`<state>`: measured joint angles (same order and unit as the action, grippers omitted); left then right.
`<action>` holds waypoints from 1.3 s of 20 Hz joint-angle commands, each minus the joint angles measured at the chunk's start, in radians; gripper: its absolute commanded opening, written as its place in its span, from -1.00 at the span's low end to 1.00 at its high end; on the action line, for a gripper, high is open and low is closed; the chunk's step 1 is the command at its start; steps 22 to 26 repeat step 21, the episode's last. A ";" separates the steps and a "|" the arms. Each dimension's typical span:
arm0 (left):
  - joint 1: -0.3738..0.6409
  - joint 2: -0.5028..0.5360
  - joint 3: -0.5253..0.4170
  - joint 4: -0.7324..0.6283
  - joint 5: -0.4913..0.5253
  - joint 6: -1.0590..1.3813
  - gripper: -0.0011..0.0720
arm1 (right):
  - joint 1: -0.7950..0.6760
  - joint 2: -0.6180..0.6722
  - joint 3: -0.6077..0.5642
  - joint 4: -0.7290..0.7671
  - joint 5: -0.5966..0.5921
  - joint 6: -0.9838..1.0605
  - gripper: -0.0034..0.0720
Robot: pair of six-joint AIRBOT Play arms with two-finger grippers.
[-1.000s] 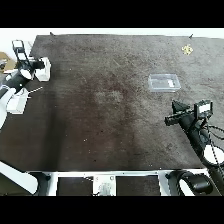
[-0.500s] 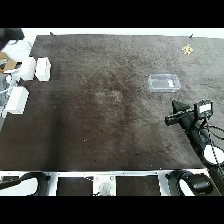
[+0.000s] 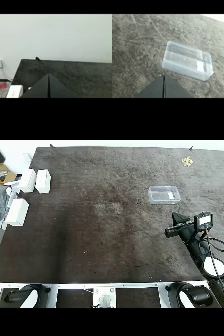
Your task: Fold the box and place the chain.
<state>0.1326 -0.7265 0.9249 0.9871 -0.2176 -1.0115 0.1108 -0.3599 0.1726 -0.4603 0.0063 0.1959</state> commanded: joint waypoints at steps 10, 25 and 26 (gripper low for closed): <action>-0.001 0.764 -0.756 -0.005 -0.079 -0.059 -0.94 | 0.000 0.000 0.000 0.000 0.000 0.000 -0.90; -0.001 0.764 -0.756 -0.011 -0.020 -0.114 -0.94 | 0.000 0.000 0.000 0.000 0.000 0.000 -0.90; -0.001 0.764 -0.756 -0.011 -0.020 -0.114 -0.94 | 0.000 0.000 0.000 0.000 0.000 0.000 -0.90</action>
